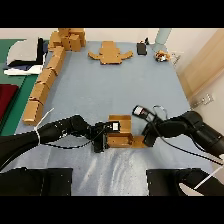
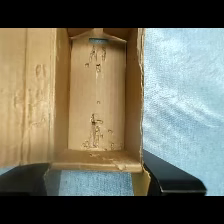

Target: Fold the box.

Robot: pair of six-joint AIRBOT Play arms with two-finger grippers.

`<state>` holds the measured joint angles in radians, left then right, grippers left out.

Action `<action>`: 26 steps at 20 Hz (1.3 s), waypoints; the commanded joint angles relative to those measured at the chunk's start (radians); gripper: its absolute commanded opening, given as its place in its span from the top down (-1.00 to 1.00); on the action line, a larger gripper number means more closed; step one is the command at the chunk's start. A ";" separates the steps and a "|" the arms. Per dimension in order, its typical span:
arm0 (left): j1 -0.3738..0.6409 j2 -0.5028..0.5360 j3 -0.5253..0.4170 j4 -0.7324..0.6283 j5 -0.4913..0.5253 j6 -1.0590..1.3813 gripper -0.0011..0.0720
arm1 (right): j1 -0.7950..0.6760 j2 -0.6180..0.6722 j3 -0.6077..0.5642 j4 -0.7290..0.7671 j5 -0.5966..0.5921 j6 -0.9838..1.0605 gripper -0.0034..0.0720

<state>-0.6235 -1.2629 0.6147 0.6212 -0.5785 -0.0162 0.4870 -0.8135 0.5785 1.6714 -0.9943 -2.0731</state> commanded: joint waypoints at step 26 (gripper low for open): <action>0.000 0.001 0.000 0.000 0.000 0.000 -0.27 | -0.069 -0.010 -0.076 0.373 0.002 0.391 0.90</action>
<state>-0.6235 -1.2629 0.6147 0.6212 -0.5785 -0.0166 0.4026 -0.8700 0.4877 2.0460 -0.9913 -1.6989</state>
